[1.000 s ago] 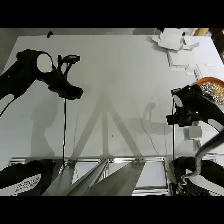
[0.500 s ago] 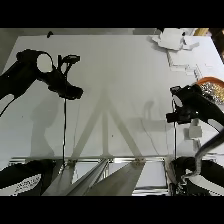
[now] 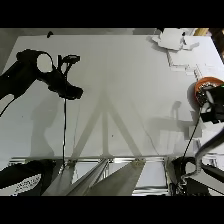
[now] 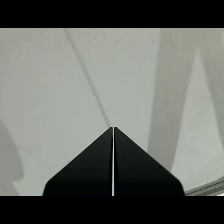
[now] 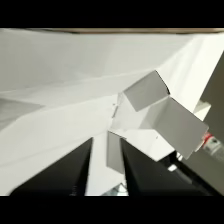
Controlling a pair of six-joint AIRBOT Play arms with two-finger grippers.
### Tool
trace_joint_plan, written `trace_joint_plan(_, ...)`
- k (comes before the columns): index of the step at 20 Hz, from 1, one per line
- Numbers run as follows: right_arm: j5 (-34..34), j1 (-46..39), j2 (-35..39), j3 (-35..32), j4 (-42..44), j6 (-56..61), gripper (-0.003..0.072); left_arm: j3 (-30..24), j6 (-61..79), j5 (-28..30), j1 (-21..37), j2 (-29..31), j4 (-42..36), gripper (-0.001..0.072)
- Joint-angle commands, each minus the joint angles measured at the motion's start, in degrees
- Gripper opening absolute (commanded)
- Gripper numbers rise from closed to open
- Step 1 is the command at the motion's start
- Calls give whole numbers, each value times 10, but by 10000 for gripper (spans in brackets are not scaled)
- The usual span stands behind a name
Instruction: Fold the box and place the chain.
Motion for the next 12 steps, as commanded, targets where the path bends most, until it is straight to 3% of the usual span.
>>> trace_joint_plan(1,-51,-162,0,2,-17,-73,426,0,0,0,0,0,0,9)
trace_joint_plan(5,-113,-269,0,12,-24,-103,437,0,0,0,0,0,0,9)
trace_joint_plan(12,-173,-342,-3,49,-21,-104,466,0,0,0,0,0,0,9)
